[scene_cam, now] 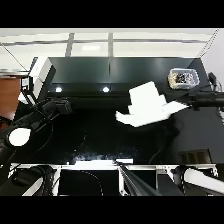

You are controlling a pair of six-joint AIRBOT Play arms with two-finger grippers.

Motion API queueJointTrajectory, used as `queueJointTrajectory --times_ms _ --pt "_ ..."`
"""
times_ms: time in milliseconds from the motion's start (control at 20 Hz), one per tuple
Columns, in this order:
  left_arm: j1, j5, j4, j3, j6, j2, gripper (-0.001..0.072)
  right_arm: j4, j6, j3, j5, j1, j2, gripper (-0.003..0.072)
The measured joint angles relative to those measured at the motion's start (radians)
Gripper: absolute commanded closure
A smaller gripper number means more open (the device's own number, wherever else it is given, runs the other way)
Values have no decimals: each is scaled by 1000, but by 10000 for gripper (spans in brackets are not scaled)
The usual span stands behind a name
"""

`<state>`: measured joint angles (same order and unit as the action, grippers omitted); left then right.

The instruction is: Fold the box and place the chain.

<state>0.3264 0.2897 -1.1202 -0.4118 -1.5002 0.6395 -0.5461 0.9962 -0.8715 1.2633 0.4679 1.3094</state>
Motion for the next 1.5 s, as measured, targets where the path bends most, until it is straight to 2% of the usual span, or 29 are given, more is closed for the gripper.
queueJointTrajectory --times_ms 200,350,500,650,800,1050,1350,1500 --pt "42 42 7 0 0 1 7 76 18 179 -229 -219 -220 673" --pt "75 75 48 -1 -24 5 8 98 -52 298 -359 -373 -356 674" --pt "87 161 122 -10 -53 29 7 105 -156 384 -467 -516 -438 674" --pt "83 259 187 -18 -68 94 6 105 -211 430 -542 -626 -468 674" --pt "40 344 312 -26 1 188 6 105 -233 448 -584 -685 -480 674" --pt "-80 528 632 -52 349 404 4 103 -245 458 -608 -715 -485 674" --pt "-90 675 740 -197 584 681 6 101 -248 459 -612 -721 -486 674" --pt "-86 815 755 -290 705 819 10 101 -245 459 -611 -721 -486 673"
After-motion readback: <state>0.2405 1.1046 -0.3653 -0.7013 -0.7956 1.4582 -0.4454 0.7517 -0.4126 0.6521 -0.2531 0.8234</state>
